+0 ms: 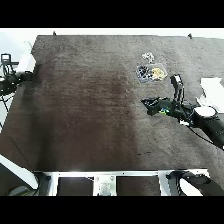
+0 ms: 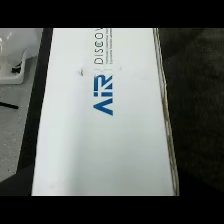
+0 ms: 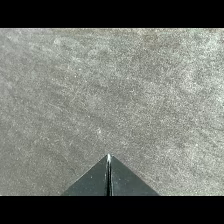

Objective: Fold the box and place the chain.

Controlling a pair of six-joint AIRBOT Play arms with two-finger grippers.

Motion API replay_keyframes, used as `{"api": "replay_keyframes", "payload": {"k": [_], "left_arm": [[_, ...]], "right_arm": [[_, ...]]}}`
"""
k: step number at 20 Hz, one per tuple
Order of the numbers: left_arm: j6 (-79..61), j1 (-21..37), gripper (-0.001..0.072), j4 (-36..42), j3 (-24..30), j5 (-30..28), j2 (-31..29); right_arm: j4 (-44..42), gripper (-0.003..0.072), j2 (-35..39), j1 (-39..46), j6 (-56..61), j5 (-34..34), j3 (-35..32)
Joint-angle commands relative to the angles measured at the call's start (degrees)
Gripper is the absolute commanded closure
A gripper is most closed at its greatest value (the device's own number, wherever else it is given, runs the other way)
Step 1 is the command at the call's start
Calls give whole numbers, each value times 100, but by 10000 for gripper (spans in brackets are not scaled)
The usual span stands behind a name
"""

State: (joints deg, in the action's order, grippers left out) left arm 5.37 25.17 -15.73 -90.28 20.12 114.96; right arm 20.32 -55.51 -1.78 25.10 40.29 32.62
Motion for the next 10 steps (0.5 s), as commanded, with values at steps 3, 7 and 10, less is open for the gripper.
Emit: {"api": "replay_keyframes", "payload": {"k": [3, 7, 10], "left_arm": [[-140, 4, 688, 127, 0, -13, 24], [-138, 4, 452, 125, 0, -256, 24], [-140, 4, 451, 122, 0, -258, 24]], "right_arm": [[-44, 672, -4, -4, 0, -31, -2], [-46, 671, -4, -4, 0, -31, -2], [-111, 508, -4, -4, 0, -31, 0]]}}
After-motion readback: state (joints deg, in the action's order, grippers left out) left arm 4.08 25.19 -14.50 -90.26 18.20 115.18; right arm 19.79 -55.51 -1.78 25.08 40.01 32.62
